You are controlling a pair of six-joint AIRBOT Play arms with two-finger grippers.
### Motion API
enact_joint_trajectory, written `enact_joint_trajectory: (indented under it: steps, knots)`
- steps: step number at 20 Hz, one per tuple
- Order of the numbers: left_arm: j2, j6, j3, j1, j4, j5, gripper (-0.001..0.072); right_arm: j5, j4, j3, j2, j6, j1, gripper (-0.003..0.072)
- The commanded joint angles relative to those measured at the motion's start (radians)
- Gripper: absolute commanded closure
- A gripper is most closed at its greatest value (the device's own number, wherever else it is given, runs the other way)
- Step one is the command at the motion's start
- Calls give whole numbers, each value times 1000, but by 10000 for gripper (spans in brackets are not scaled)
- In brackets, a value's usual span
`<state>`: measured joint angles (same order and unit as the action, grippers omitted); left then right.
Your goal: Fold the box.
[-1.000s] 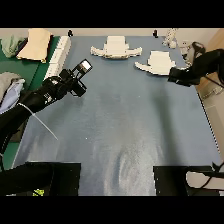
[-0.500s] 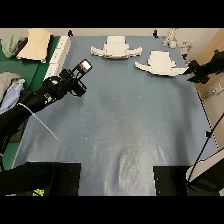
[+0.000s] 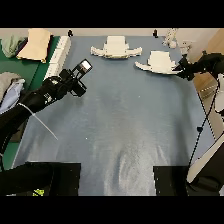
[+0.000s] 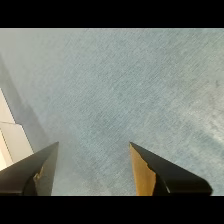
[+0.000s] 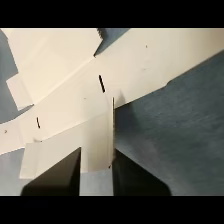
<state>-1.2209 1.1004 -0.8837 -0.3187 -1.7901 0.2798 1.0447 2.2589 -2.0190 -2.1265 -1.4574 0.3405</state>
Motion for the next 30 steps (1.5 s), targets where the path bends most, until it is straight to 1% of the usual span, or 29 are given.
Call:
enact_joint_trajectory:
  steps: [1,2,5,7,9,11,13,16,18,21,25,28,30]
  knots:
    - [0,0,-1,0,0,0,18,-9,18,-18,-16,-2,-12,626]
    - [0,0,-1,0,0,0,18,2,22,-18,-14,-2,-14,681]
    - [0,0,-1,0,0,0,18,74,16,-18,7,-28,-42,684]
    - [0,0,-1,0,0,0,18,125,-13,-7,45,-29,-88,685]
    - [0,0,-1,0,0,0,18,138,-56,27,99,-27,-138,685]
    - [0,0,-1,0,0,0,18,177,-126,63,157,12,-186,685]
    - [0,0,-1,0,0,0,18,218,-181,126,227,56,-227,685]
    - [0,0,-1,0,0,0,19,220,-274,274,371,137,-268,686]
    - [0,0,-1,0,0,0,18,228,-305,382,481,178,-272,686]
    - [0,0,-1,0,0,0,18,259,-274,580,672,185,-279,686]
    - [0,0,-1,0,0,0,18,238,-203,873,928,213,-332,686]
    - [0,0,-1,0,0,0,18,238,-176,1067,1065,248,-386,686]
    - [0,0,-1,0,0,0,18,233,-183,1179,1116,264,-412,685]
